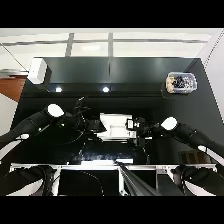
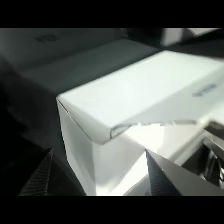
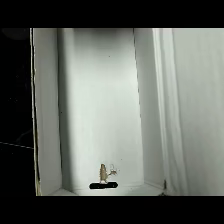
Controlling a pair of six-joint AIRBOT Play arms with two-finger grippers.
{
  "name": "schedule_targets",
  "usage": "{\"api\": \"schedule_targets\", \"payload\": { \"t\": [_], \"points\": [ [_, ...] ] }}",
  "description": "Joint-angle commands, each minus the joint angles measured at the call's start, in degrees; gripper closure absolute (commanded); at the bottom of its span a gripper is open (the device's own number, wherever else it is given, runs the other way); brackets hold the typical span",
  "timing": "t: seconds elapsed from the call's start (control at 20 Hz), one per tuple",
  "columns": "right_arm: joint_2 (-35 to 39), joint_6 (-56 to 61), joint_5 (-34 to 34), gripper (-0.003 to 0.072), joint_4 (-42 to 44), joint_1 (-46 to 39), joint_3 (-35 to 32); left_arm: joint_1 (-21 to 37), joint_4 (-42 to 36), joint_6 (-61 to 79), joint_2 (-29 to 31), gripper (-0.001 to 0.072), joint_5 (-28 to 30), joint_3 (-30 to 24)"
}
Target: Fold the box and place the chain.
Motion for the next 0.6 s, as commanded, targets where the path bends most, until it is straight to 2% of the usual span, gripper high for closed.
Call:
{"api": "schedule_targets", "payload": {
  "t": [0.0, 0.15, 0.3, 0.55],
  "points": [
    [0.0, 0.0, 0.0, 0.0157, 0.0, 0.0, 0.0, -3.2, 1.8, -5.0, 0.0, 0.0021, 3.9, 0.0],
    [0.0, 0.0, 0.0, 0.0157, 0.0, 0.0, 0.0, -4.7, 5.0, -9.4, 0.0, 0.0023, 5.3, 0.3],
    [0.0, 0.0, 0.0, 0.0157, 0.0, 0.0, 0.0, -7.5, 12.2, -15.8, 0.0, 0.0025, 6.7, 2.3],
    [0.0, 0.0, 0.0, 0.0157, 0.0, 0.0, 0.0, -13.7, 33.8, -39.4, 0.0, 0.0024, 3.2, 7.6]
  ]
}}
